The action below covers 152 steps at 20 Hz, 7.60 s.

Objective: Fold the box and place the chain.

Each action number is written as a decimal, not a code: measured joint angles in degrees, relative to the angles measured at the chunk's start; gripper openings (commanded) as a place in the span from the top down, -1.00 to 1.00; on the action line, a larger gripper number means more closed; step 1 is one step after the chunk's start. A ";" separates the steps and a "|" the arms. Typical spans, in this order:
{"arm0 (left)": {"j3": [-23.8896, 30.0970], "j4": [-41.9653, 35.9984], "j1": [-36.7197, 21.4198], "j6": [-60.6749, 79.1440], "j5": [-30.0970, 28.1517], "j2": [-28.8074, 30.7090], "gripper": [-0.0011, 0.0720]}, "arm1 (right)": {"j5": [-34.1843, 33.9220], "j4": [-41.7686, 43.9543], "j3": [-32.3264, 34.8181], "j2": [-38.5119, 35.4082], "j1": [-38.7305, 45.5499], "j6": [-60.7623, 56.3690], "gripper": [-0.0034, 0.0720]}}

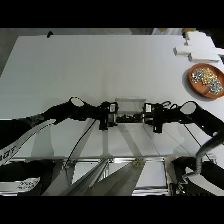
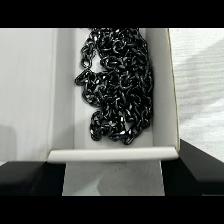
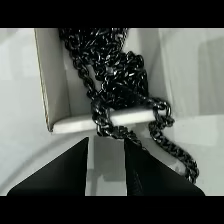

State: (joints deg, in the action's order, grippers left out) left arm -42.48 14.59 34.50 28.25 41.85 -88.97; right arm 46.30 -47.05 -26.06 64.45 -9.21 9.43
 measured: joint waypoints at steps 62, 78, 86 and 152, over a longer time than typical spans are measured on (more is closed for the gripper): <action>0.00 0.00 0.00 0.00 -0.02 0.02 0.77 | 8.00 -0.59 -1.03 -22.97 3.52 -27.91 0.86; 0.00 0.00 0.00 0.00 0.00 0.02 0.77 | -5.07 30.32 -1.40 -11.72 -13.84 -16.72 0.73; 0.02 0.00 0.00 0.00 -0.02 0.02 0.77 | 2.43 22.88 -6.67 -11.54 -5.25 -16.15 0.14; 0.00 0.00 0.00 -0.02 -0.02 0.02 0.77 | 1.79 22.99 -5.70 -7.32 -11.61 -4.26 0.38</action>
State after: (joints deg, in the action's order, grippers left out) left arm -42.48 14.59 34.50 28.23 41.82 -88.95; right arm 48.10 -24.05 -31.77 57.12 -20.82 5.17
